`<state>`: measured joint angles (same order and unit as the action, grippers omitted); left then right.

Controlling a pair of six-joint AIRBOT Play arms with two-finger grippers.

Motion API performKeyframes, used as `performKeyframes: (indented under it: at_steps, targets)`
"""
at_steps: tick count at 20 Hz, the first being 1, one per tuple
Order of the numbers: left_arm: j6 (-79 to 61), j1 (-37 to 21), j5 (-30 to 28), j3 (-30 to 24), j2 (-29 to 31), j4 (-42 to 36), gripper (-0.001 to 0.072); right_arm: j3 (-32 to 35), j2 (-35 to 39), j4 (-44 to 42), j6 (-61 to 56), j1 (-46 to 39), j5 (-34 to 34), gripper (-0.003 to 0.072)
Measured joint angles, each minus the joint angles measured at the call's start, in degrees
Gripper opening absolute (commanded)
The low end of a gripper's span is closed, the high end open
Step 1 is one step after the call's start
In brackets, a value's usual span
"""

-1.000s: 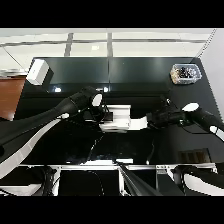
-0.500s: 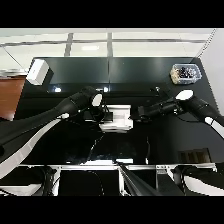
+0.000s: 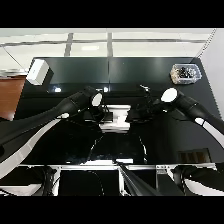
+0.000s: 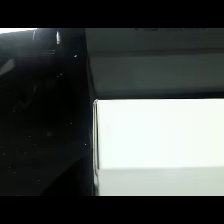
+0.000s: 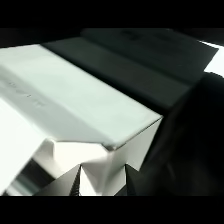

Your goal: Fold the box and place the chain.

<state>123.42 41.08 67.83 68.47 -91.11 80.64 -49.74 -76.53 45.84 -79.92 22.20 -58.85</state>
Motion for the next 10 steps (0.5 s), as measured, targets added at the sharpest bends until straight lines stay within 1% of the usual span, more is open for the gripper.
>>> performKeyframes:
  at_steps: [3,5,8,10]
  targets:
    - [0.02,0.0,-0.35,0.0,-0.02,-0.42,0.003,-2.89,-1.79,9.6,-10.21,4.87,1.09,0.03]
    - [0.07,0.0,-0.37,0.0,0.0,-0.46,0.0029,-6.4,-4.39,16.68,-17.14,8.41,0.59,0.03]
    - [0.09,0.0,-0.39,0.0,-0.02,-0.63,0.003,-12.92,-8.68,28.44,-28.57,13.7,-3.04,0.0299]
    - [0.02,0.0,-0.42,0.0,0.0,-0.81,0.0029,-15.65,-10.23,34.21,-34.64,16.06,-5.4,0.0299]
